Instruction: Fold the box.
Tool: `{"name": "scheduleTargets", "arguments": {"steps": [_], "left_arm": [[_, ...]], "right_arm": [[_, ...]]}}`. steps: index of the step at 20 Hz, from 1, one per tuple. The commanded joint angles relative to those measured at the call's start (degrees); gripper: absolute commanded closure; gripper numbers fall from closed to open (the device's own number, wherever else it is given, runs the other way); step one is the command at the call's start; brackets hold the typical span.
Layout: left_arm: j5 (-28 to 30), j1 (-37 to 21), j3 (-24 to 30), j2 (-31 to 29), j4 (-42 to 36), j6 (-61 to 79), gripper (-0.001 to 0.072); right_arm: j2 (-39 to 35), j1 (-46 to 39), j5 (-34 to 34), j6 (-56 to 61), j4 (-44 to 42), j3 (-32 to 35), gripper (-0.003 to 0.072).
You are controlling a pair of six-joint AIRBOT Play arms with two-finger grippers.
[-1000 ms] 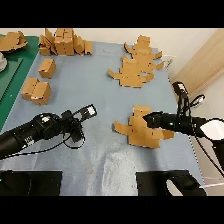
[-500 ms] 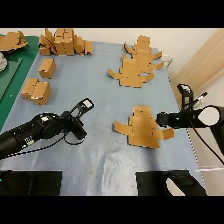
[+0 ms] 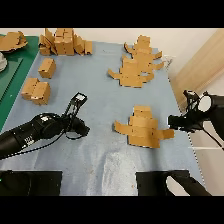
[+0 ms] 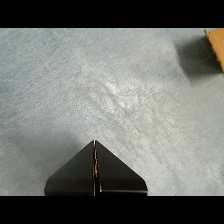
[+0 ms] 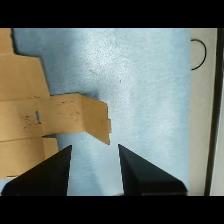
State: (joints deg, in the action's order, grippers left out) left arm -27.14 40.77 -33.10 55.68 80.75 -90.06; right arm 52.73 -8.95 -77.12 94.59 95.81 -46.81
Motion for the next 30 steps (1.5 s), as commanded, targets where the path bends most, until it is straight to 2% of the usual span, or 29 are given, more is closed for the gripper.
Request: {"name": "scheduleTargets", "arguments": {"steps": [1, 7, 10, 12, 15, 17, 18, 19, 20, 23, 28, 29, 30], "left_arm": [[1.75, -0.04, -0.04, 0.04, 0.0, -1.01, 0.0698], [3.63, -0.04, -0.04, 0.04, 0.0, -0.98, 0.0698], [3.8, -0.04, -0.04, 0.04, 0.0, -1.03, 0.0697], [3.76, -0.04, -0.04, 0.04, -0.13, -1.09, 0.0698], [4.33, -0.17, -0.07, 0.04, -4.7, -1.07, 0.0696], [3.5, -0.17, -0.07, 0.04, -6.08, -1.07, 0.0696], [3.13, -0.15, -0.07, 0.04, -6.49, -1.07, 0.0689], [2.8, -0.17, -0.07, 0.04, -6.99, -1.11, 0.0461], [2.62, -0.42, -0.07, 0.04, -8.02, -1.11, 0.0273], [2.56, -1.73, -0.07, 0.04, -10.54, -1.07, 0.0285], [2.51, -3.72, -0.07, 0.04, -12.61, -1.05, 0.0285], [2.54, -3.85, -0.07, 0.04, -12.9, -1.05, 0.0285], [2.51, -4.04, -0.04, 0.04, -13.14, -1.05, 0.0285]], "right_arm": [[4.85, -0.83, 0.61, -0.59, 1.05, -0.17, 0.0226], [7.41, -1.27, 2.62, -1.03, 1.51, -0.11, 0.0227], [8.81, -4.61, 2.86, -1.31, 0.7, 0.37, 0.0226], [9.35, -6.56, 5.03, -4.76, -4.66, 1.18, 0.0227], [10.99, -7.15, 7.02, -10.56, -12.79, 3.3, 0.0252], [12.52, -7.15, 7.96, -11.13, -13.75, 4.33, 0.0253], [12.81, -7.15, 8.52, -11.5, -13.88, 4.33, 0.0276], [12.83, -7.15, 8.66, -12.5, -14.47, 4.33, 0.0332], [13.05, -7.15, 8.61, -12.96, -14.69, 4.33, 0.0332], [13.53, -7.15, 8.92, -13.31, -15.21, 4.39, 0.0332], [14.49, -7.15, 9.01, -15.65, -19.98, 5.31, 0.0415], [14.43, -7.1, 8.22, -17.55, -23.21, 5.49, 0.0445], [14.19, -7.1, 6.78, -20.61, -27.45, 5.51, 0.0599]]}}
